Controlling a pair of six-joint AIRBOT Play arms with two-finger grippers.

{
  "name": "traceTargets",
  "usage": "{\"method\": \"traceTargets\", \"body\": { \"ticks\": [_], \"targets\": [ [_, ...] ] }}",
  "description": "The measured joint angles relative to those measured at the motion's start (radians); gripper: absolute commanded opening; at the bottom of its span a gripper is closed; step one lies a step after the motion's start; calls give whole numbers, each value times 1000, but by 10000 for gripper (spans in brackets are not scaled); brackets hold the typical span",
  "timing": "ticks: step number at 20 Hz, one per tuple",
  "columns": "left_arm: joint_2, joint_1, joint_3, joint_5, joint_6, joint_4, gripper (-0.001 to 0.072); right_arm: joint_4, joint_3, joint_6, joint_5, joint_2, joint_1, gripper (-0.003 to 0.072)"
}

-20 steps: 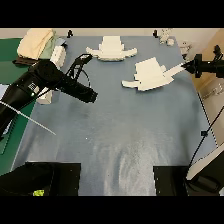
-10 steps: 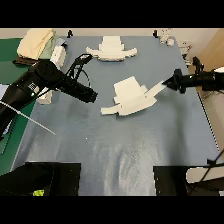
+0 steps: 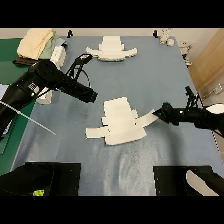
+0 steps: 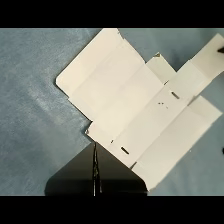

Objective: Fold the box.

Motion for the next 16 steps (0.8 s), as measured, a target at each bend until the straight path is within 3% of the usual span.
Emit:
{"method": "traceTargets", "body": {
  "ticks": [6, 16],
  "targets": [
    [0, -1, 0, 2, 0, -4, 14, -142, -4, 75, 63, -20, 11, 234],
    [-1, -1, 0, 1, 0, -57, 14, -242, 298, -80, 244, -380, 13, 233]
  ]
}}
